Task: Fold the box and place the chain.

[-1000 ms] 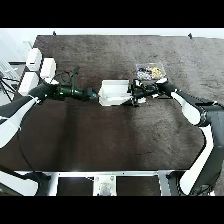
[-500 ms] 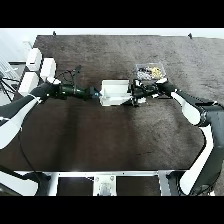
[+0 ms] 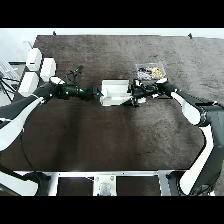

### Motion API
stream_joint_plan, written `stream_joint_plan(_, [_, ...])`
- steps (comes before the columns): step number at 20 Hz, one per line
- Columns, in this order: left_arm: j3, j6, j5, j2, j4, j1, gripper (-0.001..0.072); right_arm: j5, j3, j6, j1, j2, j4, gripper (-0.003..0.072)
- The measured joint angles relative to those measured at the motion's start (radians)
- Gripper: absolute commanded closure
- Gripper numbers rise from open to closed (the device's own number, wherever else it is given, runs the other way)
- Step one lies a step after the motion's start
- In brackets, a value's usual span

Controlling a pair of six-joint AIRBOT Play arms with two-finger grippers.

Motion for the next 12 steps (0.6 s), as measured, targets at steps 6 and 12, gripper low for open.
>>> stream_joint_plan(6, [0.027,-0.08,0.029,0.0,0.065,-0.029,0.0293,0.0,0.0,0.0,0.0,0.0,0.0,0.0192])
stream_joint_plan(12, [0.066,-0.179,0.043,0.0,0.164,-0.06,0.0293,0.0,0.0,0.0,0.0,0.0,0.0,0.0192])
